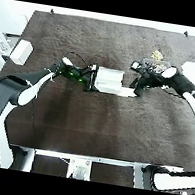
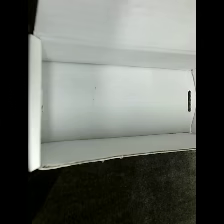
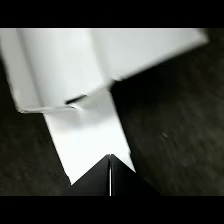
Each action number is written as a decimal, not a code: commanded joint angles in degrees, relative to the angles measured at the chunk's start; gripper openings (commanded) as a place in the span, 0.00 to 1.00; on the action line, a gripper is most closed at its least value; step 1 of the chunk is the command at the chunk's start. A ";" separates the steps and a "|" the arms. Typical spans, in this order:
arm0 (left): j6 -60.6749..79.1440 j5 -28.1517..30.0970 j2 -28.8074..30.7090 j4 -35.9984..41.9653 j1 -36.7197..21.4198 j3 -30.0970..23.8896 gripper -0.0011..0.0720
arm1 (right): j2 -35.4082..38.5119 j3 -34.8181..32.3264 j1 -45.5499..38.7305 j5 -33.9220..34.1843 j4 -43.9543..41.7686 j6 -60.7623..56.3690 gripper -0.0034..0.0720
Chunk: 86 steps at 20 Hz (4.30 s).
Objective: Fold the box and place the chain.
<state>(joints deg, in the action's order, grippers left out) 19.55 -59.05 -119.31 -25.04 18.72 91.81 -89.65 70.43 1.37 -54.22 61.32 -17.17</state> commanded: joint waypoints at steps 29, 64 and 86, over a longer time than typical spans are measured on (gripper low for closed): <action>0.00 -0.02 -0.02 0.00 0.02 0.00 0.73 | -5.86 -1.05 -5.60 -6.10 -17.79 -34.91 0.06; 0.00 -0.02 -0.02 0.02 0.02 0.00 0.73 | -5.90 3.08 1.77 -9.86 -16.68 -40.72 0.63; 0.00 -0.02 0.00 0.02 0.02 0.00 0.73 | -5.97 9.03 9.84 -8.13 5.03 -57.90 0.61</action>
<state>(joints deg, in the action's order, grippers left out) 19.53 -59.09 -119.31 -25.02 18.72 91.81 -95.59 79.40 10.13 -62.35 63.20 -73.38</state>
